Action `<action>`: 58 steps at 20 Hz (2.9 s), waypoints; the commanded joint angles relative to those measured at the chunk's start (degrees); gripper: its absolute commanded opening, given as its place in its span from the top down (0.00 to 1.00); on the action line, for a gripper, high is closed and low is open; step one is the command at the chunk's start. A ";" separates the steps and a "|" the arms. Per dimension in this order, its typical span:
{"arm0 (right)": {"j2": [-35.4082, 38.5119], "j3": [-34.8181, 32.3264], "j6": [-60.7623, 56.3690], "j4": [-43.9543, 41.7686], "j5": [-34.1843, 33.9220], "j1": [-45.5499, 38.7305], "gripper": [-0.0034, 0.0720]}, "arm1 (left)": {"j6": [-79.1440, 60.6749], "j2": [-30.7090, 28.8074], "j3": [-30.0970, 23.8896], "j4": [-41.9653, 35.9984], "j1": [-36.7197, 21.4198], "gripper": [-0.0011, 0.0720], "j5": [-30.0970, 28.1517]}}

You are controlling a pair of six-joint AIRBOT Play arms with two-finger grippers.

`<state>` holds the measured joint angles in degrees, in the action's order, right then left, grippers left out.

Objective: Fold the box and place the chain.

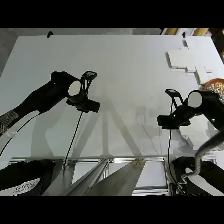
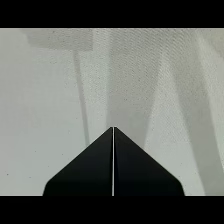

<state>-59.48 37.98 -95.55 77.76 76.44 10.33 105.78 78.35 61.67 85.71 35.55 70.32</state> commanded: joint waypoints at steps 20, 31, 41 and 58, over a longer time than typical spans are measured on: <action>-0.04 0.07 -9.53 13.77 -15.47 -0.11 0.93 | -0.02 0.02 -0.02 0.00 0.02 0.97 0.00; -0.04 0.07 -3.06 48.59 -1.62 -0.37 0.68 | -0.02 0.04 -0.02 0.00 0.02 0.97 0.00; -0.48 0.04 8.46 47.87 -1.11 -30.34 0.39 | -0.02 0.04 -0.02 0.00 0.02 0.97 -0.02; -8.68 0.20 10.49 49.33 -2.78 -34.99 0.93 | -0.02 0.02 -0.02 0.00 0.02 0.97 0.00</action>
<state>-68.03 38.04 -85.49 126.98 69.63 -25.36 105.75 78.35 61.67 85.69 35.55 70.32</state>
